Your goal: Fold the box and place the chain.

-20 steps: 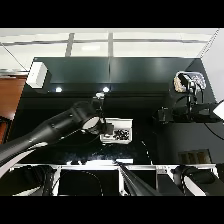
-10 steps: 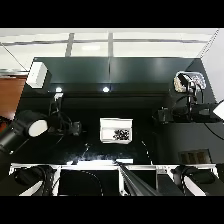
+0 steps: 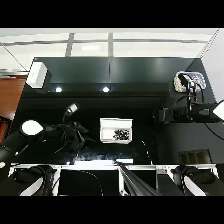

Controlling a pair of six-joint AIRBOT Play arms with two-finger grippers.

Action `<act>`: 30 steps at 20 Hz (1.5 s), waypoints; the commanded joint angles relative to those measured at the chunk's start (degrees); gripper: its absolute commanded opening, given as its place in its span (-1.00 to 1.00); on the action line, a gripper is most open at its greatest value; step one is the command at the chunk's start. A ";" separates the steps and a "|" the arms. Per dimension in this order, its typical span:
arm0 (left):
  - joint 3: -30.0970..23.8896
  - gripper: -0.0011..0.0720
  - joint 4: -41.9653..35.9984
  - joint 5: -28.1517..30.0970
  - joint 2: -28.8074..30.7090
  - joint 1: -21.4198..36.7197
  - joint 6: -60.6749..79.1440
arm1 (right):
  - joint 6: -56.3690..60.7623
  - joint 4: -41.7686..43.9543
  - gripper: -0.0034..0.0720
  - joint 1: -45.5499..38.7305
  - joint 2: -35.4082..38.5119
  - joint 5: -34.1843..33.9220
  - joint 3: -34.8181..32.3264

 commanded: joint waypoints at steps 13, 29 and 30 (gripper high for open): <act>6.01 0.98 -3.89 3.02 -17.31 -3.52 36.30 | 0.15 -0.70 0.03 0.00 0.04 -0.96 -0.04; 9.46 0.98 -3.34 2.95 -20.76 -3.52 34.99 | 0.17 -0.70 0.03 0.00 0.04 -3.04 -0.04; 9.57 0.98 -3.34 2.93 -20.76 -3.52 34.99 | 0.17 -0.70 0.03 0.00 0.04 -3.28 -0.04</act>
